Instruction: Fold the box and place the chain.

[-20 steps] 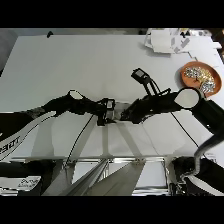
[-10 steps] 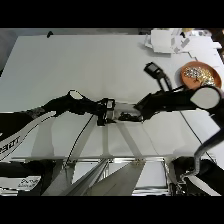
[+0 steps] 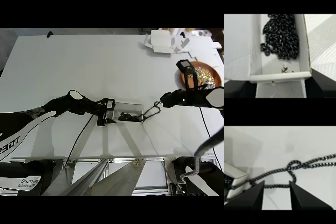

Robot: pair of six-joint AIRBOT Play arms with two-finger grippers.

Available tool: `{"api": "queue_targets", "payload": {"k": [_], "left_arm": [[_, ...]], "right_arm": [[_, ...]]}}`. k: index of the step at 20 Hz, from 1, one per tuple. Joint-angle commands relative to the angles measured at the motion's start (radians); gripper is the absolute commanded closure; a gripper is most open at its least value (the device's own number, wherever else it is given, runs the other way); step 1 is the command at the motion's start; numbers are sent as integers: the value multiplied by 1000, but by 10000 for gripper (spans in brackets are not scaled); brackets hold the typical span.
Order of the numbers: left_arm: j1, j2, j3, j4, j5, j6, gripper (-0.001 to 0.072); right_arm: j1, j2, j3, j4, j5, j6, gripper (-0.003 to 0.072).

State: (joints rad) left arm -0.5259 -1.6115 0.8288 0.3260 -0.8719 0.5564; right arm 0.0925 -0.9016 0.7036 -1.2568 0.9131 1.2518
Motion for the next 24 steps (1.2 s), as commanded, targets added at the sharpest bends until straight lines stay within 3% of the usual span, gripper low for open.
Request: {"api": "queue_targets", "payload": {"k": [1,4,6,14,24], "left_arm": [[0,0,0,0,0,0,459],[0,0,0,0,0,0,459],[0,0,0,0,0,0,459],[0,0,0,0,0,0,459],[0,0,0,0,0,0,459]], "right_arm": [[-19,-75,-46,-4,-71,17,318],[-19,-147,-46,16,-89,18,333],[-19,-192,-46,15,-92,28,397],[-7,-311,-46,34,-115,35,418],[23,-367,-46,34,-193,55,454]]}}
